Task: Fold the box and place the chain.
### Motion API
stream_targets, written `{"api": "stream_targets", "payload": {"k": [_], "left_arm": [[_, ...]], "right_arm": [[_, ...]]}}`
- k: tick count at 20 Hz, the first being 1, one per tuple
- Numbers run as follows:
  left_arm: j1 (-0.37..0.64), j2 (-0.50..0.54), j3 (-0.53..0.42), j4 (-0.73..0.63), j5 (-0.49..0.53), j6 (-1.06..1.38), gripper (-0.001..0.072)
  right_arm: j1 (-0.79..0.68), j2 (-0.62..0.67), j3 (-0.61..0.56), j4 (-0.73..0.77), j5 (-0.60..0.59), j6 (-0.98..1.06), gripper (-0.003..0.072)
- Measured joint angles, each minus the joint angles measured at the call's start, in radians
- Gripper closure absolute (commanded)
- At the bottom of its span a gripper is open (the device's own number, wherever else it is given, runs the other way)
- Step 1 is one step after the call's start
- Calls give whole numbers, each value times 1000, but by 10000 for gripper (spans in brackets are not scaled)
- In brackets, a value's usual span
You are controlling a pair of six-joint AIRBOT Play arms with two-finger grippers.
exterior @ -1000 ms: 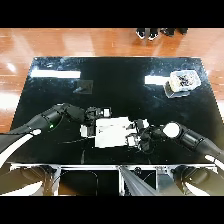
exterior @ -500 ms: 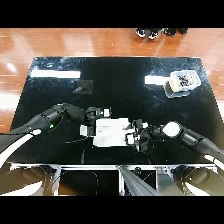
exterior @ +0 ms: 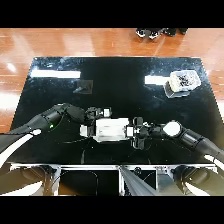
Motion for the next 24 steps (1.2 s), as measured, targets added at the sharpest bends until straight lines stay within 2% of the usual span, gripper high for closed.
{"api": "stream_targets", "payload": {"k": [14, 24], "left_arm": [[0, 0, 0, 0, -1, 0, 687], [0, 0, 0, 1, -1, 0, 687]], "right_arm": [[-1, 65, 0, 3, -48, 162, -10], [-73, 72, 0, -9, -33, 198, -10]]}}
